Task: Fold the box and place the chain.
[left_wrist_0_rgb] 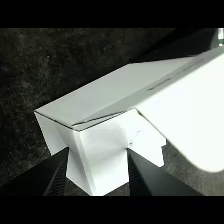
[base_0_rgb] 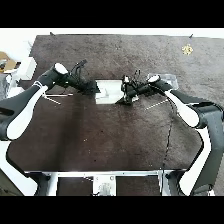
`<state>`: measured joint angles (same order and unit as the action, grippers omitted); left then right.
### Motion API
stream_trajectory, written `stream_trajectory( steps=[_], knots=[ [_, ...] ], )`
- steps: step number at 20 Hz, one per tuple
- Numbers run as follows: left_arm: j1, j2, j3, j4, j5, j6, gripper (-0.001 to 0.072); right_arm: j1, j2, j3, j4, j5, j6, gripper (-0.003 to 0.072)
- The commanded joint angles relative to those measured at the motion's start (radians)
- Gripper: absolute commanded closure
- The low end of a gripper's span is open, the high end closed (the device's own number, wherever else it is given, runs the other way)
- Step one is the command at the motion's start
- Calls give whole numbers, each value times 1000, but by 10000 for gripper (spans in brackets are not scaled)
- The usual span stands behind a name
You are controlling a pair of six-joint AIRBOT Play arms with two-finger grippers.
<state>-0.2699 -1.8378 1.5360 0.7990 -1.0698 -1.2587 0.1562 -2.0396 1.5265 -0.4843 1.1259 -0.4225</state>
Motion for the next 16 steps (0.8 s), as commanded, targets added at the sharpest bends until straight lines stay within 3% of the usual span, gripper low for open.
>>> stream_trajectory(
  steps=[1,13,16],
  knots=[
    [-35,-1,26,108,15,-131,314,0,0,1,1,0,0,309],
    [-124,-3,32,378,65,-411,340,0,0,1,1,0,0,309],
    [-163,-46,127,499,-16,-510,348,0,0,1,1,1,0,309]
  ],
)
